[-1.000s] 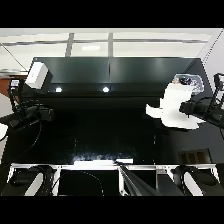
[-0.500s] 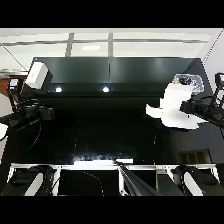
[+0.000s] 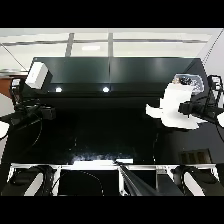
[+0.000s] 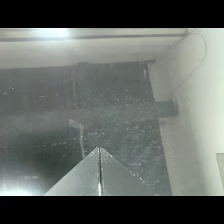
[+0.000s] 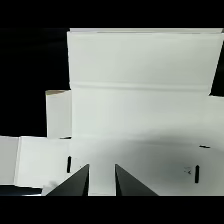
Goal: Fold the box and place the chain.
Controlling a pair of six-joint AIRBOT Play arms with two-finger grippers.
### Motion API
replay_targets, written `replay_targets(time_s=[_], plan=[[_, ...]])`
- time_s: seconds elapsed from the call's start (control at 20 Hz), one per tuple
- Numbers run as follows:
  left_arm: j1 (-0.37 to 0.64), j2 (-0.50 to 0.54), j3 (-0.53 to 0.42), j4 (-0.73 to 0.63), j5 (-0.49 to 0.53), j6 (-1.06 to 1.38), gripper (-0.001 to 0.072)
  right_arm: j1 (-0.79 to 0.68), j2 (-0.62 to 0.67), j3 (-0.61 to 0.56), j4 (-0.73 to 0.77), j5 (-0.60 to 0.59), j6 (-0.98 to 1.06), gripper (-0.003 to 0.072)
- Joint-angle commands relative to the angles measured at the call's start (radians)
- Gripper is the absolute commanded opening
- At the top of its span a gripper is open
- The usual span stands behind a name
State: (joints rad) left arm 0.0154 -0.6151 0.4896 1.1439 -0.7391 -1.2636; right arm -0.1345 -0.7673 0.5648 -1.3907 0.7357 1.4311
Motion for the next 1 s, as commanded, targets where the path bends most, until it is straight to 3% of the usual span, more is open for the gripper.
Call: replay_targets(time_s=[0.0,0.35,0.4,0.45,0.5,0.7,0.8,0.95], plan=[[0.0,-0.009,0.0,-0.003,0.013,0.0,0.0024,-0.051,-0.012,0.0,-0.072,-0.043,0.036,0.0203],[0.0,-0.01,0.0,-0.005,0.103,0.0,0.0024,-0.444,-0.012,0.0,-0.15,-0.074,0.087,0.0207],[0.0,-0.011,0.0,-0.005,0.117,0.0,0.0024,-0.5,-0.013,0.0,-0.176,-0.096,0.087,0.0371],[0.0,-0.015,0.0,-0.005,0.13,0.0,0.0024,-0.558,-0.019,0.001,-0.197,-0.113,0.087,0.0626],[0.0,-0.019,0.0,-0.005,0.137,0.0,0.0024,-0.605,-0.029,0.002,-0.21,-0.122,0.082,0.0701],[-0.001,-0.038,0.0,-0.005,0.136,0.0,0.0024,-0.729,-0.15,0.046,-0.184,-0.138,0.076,0.0701],[-0.001,-0.046,0.0,-0.005,0.135,0.0,0.0024,-0.764,-0.273,0.153,-0.051,-0.014,-0.019,0.07],[-0.001,-0.058,0.0,-0.004,0.135,0.0,0.0024,-0.801,-0.502,0.368,0.221,0.276,-0.373,0.07]])
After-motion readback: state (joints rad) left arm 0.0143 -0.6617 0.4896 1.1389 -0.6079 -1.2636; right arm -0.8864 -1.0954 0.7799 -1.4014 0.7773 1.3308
